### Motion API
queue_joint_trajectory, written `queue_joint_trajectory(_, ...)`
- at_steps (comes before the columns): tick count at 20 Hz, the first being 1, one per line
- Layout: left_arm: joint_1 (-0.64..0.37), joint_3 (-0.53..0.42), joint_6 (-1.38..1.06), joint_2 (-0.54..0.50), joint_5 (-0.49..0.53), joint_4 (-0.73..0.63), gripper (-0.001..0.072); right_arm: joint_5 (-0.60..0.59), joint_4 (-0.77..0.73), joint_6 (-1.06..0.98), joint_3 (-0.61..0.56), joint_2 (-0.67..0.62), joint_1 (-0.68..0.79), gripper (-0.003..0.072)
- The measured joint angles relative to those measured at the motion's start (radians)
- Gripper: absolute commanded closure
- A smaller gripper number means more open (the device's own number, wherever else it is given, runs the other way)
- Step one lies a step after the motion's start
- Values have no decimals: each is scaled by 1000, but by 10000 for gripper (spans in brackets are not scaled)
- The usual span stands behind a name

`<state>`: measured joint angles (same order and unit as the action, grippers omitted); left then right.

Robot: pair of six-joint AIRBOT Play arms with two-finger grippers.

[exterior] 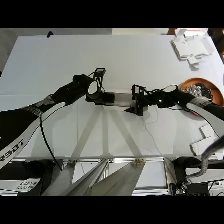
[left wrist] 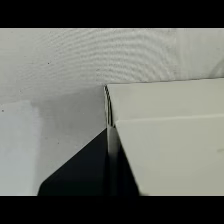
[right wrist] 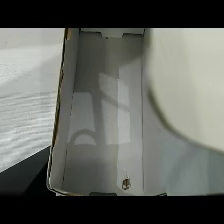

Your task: Fold the box and place the chain.

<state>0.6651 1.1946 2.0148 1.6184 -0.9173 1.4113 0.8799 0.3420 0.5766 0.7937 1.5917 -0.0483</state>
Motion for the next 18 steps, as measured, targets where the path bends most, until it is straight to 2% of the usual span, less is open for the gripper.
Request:
queue_joint_trajectory(3,2,0,6,0,5,0,703,-3,2,0,0,0,0,161)
queue_joint_trajectory(4,2,0,6,0,7,0,663,-3,2,0,0,0,0,161)
queue_joint_trajectory(6,3,0,6,0,23,-7,468,-13,8,3,0,1,0,161)
queue_joint_trajectory(9,4,0,10,0,23,-8,275,-6,3,2,0,1,-1,161)
queue_joint_trajectory(18,4,0,-22,-58,2,-8,267,-4,2,0,0,1,0,161)
